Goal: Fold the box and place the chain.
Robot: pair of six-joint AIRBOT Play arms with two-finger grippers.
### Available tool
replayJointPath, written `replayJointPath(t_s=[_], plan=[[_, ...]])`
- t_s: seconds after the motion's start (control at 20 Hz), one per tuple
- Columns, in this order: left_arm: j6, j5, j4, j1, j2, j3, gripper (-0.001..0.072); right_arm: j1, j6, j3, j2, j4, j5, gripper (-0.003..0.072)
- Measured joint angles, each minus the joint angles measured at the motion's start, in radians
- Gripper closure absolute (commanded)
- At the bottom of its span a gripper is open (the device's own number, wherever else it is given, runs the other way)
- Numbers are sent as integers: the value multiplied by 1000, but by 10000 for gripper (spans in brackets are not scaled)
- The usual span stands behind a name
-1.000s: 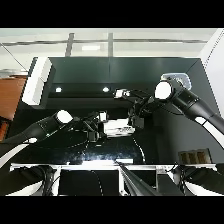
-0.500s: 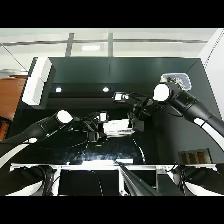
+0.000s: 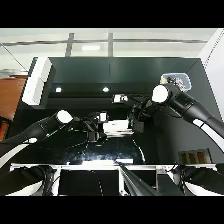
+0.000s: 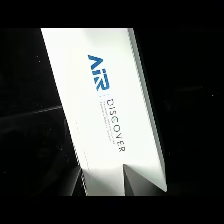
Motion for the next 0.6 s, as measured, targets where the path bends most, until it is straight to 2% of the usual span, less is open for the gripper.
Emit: replayJointPath(t_s=[0.05, 0.1, 0.6], plan=[[0, 0, 0, 0, 0, 0, 302, 0, 2, 0, 0, 0, 2, 403], [0, 0, 0, 0, 0, 0, 302, 0, 5, 0, 0, 0, 3, 290], [0, 0, -1, 0, 0, 0, 302, 4, 30, -14, 0, 0, -5, 306]])
